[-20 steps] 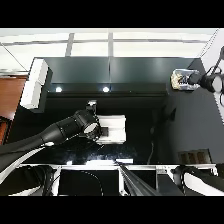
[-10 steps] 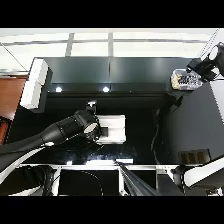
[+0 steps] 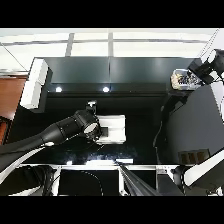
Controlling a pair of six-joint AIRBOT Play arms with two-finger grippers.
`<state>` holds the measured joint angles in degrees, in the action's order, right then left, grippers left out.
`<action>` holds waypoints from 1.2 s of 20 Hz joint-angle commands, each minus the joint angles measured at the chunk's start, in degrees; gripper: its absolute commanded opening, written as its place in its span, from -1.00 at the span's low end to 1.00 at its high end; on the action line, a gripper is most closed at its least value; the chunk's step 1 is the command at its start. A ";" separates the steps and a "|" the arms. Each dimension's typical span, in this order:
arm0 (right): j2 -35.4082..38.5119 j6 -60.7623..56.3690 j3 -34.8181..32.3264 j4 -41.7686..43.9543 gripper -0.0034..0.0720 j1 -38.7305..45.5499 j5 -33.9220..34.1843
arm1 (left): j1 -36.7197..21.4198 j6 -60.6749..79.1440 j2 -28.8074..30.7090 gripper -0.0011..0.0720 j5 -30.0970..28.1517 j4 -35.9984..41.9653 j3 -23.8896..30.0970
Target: Fold the box and place the chain.
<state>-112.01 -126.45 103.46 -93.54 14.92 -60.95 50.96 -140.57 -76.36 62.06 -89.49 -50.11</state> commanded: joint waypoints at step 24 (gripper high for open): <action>38.12 37.35 0.22 21.81 -0.88 1.03 -3.63 | 0.02 0.02 0.02 -0.89 0.15 0.22 0.00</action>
